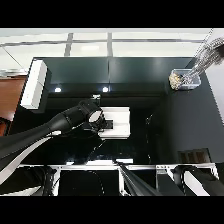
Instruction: Fold the box and place the chain.
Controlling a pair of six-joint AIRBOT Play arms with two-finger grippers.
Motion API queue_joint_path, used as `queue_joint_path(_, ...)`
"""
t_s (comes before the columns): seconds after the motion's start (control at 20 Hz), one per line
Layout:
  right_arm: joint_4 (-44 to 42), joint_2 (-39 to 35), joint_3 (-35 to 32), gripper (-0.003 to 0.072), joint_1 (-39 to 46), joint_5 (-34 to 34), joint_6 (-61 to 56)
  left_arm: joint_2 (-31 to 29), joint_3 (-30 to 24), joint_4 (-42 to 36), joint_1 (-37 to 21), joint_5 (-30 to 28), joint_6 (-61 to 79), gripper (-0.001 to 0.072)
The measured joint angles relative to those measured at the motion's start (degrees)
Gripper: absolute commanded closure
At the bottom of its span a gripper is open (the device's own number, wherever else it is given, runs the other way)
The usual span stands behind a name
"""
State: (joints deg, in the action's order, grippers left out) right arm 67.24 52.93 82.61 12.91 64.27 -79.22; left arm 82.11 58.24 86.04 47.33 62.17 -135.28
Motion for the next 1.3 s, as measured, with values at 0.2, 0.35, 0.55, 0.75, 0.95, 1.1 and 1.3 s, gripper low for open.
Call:
queue_joint_path(0.2, 1.2, 7.5, 7.0, 0.0677, 4.4, -7.0, -0.3, 0.0, 0.0, 0.0, 0.0, 0.0, 0.0, 0.0682)
queue_joint_path(0.35, 1.3, 15.4, 13.8, 0.0677, 5.4, -9.3, -1.7, 0.0, 0.0, 0.0, 0.0, 0.0, 0.0, 0.0682)
queue_joint_path(0.55, 1.5, 25.0, 17.9, 0.0677, 5.8, -9.7, -3.1, 0.0, 0.0, 0.0, 0.0, 0.0, 0.0, 0.0682)
queue_joint_path(0.75, 5.0, 34.7, 18.8, 0.0676, 6.0, -5.3, -5.4, 0.0, 0.0, 0.0, 0.0, 0.0, 0.0, 0.0682)
queue_joint_path(0.95, 9.1, 43.8, 19.1, 0.0676, 6.0, -3.1, -9.0, 0.0, 0.0, 0.0, 0.0, 0.0, 0.0, 0.0682)
queue_joint_path(1.1, 10.0, 49.6, 19.2, 0.0673, 5.9, -3.1, -11.1, 0.0, 0.0, 0.0, 0.0, -0.1, 0.0, 0.0682)
queue_joint_path(1.3, 10.3, 54.5, 19.2, 0.0437, 5.9, -3.3, -12.7, 0.0, 0.0, 0.0, 0.0, -0.1, 0.0, 0.0682)
